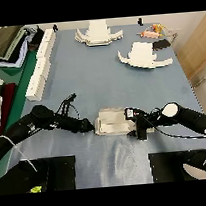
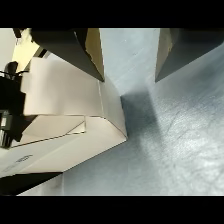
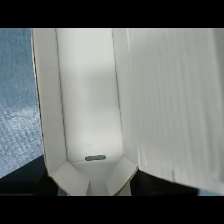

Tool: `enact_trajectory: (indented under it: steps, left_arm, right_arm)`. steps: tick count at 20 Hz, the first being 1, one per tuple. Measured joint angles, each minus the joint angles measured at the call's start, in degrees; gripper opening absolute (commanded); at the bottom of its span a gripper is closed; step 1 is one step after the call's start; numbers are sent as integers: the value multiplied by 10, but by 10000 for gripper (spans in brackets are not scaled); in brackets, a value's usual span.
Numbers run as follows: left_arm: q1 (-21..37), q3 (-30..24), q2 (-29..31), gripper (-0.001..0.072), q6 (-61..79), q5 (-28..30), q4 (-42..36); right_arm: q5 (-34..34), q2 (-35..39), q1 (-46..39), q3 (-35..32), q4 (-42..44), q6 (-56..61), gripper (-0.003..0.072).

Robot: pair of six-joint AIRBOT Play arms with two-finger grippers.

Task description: Fold the box.

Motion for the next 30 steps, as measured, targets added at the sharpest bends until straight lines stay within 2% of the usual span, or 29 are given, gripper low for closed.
enact_trajectory:
  steps: [7, 15, 18, 24, 29, 30]
  left_arm:
    - [-12, 28, -1, 489, -8, -2, -26]
    - [-86, 36, -2, 487, 5, 45, -67]
    - [-133, 53, -2, 487, -70, 78, -9]
    - [-213, 96, -2, 478, -317, 115, 195]
    - [-254, 120, -21, 476, -423, 126, 261]
    - [-262, 124, -30, 438, -439, 126, 268]
  right_arm:
    - [0, 0, 0, 0, 0, 0, 490]
    - [0, 0, 0, 0, 0, 0, 490]
    - [0, 0, 0, 0, 0, 0, 490]
    - [0, 0, 0, 0, 0, 0, 490]
    - [0, 0, 0, 0, 0, 0, 490]
    - [0, 0, 0, 0, 0, 0, 490]
